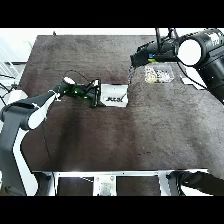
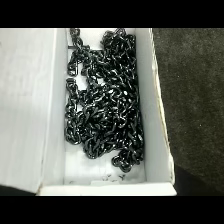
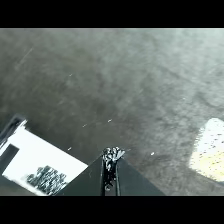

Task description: Fold the box and place the chain.

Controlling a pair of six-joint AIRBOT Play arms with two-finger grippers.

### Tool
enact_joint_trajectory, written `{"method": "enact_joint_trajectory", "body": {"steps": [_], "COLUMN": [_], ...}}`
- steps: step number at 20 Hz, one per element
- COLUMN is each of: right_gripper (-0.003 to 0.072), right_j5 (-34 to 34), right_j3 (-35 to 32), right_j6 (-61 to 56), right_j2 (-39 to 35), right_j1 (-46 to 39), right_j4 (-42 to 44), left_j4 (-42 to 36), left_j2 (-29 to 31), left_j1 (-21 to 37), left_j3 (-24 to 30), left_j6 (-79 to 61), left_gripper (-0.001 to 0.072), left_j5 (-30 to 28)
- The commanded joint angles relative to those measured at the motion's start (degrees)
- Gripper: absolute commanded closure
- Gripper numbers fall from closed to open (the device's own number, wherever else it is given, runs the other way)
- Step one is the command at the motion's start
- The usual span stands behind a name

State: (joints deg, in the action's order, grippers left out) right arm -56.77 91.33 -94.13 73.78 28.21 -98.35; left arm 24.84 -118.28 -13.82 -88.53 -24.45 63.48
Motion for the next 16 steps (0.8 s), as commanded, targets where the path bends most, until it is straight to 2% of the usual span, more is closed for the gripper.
{"method": "enact_joint_trajectory", "body": {"steps": [1,4,10,16], "right_gripper": [0.0668,0.0668,0.0668,0.0667], "right_j5": [-3.6,-5.2,-3.9,7.3], "right_j3": [0.0,0.0,-2.9,-10.8], "right_j6": [0.1,0.0,-0.7,-1.4], "right_j2": [-0.3,-0.3,-0.2,-0.2], "right_j1": [2.4,2.5,6.3,7.4], "right_j4": [-2.4,-2.0,-1.5,0.1], "left_j4": [0.0,0.0,0.0,0.0], "left_j2": [0.0,0.0,0.0,0.0], "left_j1": [0.1,0.1,0.0,0.1], "left_j3": [0.0,0.0,0.0,0.0], "left_j6": [0.0,0.0,0.0,0.0], "left_gripper": [0.036,0.036,0.036,0.036], "left_j5": [0.0,0.0,0.0,0.0]}}
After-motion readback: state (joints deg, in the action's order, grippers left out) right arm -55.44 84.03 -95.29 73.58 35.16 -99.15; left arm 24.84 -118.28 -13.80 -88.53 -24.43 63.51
